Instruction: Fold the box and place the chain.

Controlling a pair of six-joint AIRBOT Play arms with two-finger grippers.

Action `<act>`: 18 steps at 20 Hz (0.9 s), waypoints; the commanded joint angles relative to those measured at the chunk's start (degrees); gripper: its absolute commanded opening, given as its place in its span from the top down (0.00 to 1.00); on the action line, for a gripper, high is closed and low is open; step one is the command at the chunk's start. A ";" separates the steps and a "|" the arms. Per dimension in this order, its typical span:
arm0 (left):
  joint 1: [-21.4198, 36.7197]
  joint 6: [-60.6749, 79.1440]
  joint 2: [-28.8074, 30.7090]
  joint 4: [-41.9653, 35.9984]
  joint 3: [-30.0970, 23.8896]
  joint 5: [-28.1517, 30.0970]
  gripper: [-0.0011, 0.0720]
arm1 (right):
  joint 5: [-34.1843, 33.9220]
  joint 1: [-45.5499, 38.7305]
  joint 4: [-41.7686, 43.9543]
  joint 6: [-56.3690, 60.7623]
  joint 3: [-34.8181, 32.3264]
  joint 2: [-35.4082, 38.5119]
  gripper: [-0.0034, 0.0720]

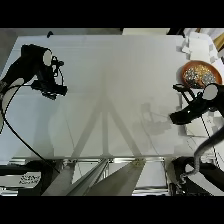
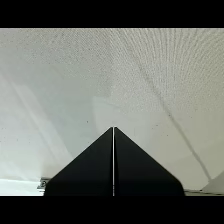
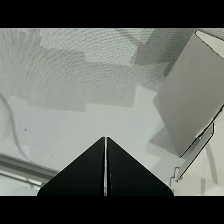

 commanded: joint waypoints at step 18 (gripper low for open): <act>0.04 0.00 0.02 0.00 -0.02 0.00 0.97 | -8.35 -0.04 7.89 0.07 -0.02 -0.02 0.94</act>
